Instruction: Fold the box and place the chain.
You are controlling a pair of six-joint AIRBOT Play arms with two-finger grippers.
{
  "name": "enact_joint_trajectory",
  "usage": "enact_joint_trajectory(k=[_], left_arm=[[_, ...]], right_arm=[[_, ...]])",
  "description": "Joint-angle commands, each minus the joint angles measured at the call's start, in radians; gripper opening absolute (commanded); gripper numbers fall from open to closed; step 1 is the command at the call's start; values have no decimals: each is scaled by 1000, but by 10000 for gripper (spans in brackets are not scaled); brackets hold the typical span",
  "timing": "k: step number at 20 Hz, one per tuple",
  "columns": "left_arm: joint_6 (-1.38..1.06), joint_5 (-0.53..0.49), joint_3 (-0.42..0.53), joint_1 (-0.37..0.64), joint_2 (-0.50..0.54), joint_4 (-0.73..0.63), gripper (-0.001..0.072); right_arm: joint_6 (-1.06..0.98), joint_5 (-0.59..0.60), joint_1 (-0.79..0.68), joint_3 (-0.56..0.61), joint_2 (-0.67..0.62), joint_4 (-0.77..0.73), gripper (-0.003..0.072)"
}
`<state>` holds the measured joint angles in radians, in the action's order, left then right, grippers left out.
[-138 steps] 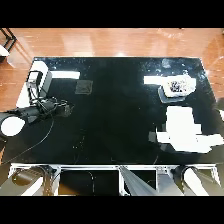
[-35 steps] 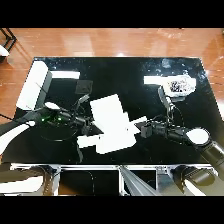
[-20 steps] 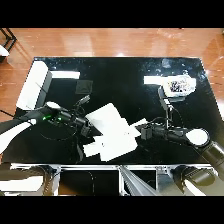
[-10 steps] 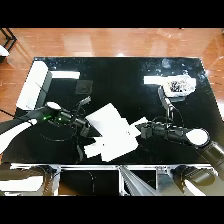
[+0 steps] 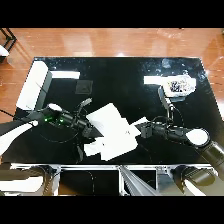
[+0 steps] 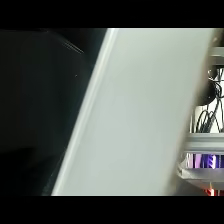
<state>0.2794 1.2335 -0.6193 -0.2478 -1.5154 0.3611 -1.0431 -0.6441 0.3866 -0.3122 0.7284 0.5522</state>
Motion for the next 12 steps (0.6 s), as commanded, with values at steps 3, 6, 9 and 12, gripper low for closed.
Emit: enact_joint_trajectory(k=[3,6,9,12], left_arm=[[4,-3,2,-23,0,10,409],[3,14,2,-23,0,25,238],[-6,32,0,-23,0,24,55],[-7,40,0,-22,0,24,24]], right_arm=[[-1,1,1,0,-1,-1,21],[-2,1,1,0,-1,-1,21],[-29,5,0,0,-1,3,150],[-75,-16,-40,-1,-1,71,604]])
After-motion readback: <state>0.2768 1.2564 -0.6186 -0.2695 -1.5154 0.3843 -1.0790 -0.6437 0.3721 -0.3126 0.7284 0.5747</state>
